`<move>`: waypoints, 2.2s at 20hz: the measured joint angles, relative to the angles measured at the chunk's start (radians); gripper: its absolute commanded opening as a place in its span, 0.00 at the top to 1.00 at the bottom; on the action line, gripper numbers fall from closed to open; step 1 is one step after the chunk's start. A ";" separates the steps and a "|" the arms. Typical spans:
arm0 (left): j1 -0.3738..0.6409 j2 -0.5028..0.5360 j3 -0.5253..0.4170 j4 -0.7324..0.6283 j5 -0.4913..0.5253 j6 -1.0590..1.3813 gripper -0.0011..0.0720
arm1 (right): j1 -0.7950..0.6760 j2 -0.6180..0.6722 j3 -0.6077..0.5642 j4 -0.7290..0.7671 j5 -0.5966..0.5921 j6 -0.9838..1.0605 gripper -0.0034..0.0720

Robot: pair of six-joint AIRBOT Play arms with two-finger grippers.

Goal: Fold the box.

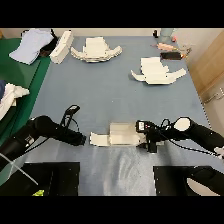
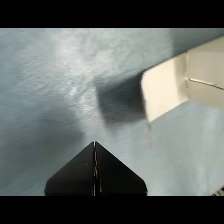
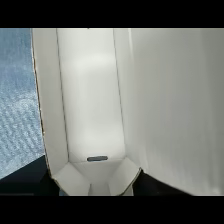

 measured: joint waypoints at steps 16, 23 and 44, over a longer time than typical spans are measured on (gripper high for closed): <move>-0.291 -0.031 0.003 -0.288 0.297 -0.047 0.96 | 0.000 0.000 0.000 0.000 0.000 0.000 0.28; -0.230 0.006 0.006 -0.262 0.279 -0.129 0.40 | 0.000 0.000 0.000 0.000 0.000 0.000 0.28; -0.239 -0.080 0.009 -0.544 0.333 0.062 0.09 | 0.000 0.000 0.000 0.000 0.000 0.000 0.28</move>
